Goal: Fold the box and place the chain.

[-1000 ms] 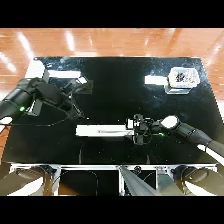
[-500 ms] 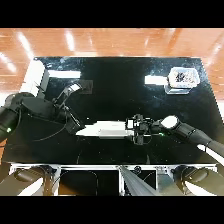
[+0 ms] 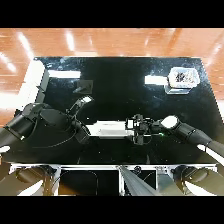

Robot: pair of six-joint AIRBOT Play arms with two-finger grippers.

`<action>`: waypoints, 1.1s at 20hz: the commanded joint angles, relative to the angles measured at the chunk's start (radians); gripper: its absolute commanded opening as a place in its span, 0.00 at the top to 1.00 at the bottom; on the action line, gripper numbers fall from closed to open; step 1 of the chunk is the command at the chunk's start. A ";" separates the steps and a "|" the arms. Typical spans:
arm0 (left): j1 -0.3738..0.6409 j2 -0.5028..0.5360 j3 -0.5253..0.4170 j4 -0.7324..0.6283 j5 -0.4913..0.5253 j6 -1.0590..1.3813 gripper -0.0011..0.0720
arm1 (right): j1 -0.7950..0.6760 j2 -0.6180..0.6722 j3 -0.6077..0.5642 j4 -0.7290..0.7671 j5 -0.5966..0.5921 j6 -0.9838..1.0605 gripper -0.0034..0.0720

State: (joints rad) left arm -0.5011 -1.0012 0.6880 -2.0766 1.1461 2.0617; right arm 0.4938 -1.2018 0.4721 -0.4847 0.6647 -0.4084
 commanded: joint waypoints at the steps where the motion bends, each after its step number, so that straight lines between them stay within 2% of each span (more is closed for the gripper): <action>1: -0.081 0.043 -0.016 0.016 -0.081 0.006 0.96 | 0.001 0.000 0.001 0.000 0.000 0.000 0.13; 2: -0.132 0.076 -0.037 0.029 -0.172 0.006 0.96 | 0.001 0.000 0.001 0.000 0.000 0.000 0.13; 4: -0.259 0.136 -0.105 0.067 -0.451 0.006 0.96 | 0.001 0.000 0.001 0.000 0.000 0.000 0.13; 6: -0.366 0.143 -0.155 0.145 -0.657 0.001 0.96 | 0.001 0.000 0.001 0.000 0.000 0.000 0.13; 8: -0.395 0.131 -0.184 0.237 -0.808 -0.007 0.96 | 0.001 0.000 0.001 0.000 0.000 0.000 0.13; 10: -0.359 0.118 -0.186 0.232 -0.922 -0.033 0.96 | 0.001 0.000 0.001 0.000 0.000 0.000 0.13; 13: -0.327 0.085 -0.186 0.232 -1.031 -0.033 0.96 | 0.001 0.000 0.001 0.000 0.000 0.000 0.13; 22: -0.330 -0.061 -0.185 0.227 -1.151 -0.080 0.96 | 0.001 0.000 0.001 -0.004 0.001 0.000 0.13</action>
State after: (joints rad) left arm -0.8318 -1.0203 0.5030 -1.8511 0.0479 1.9965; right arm 0.4938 -1.2018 0.4721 -0.4854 0.6643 -0.4080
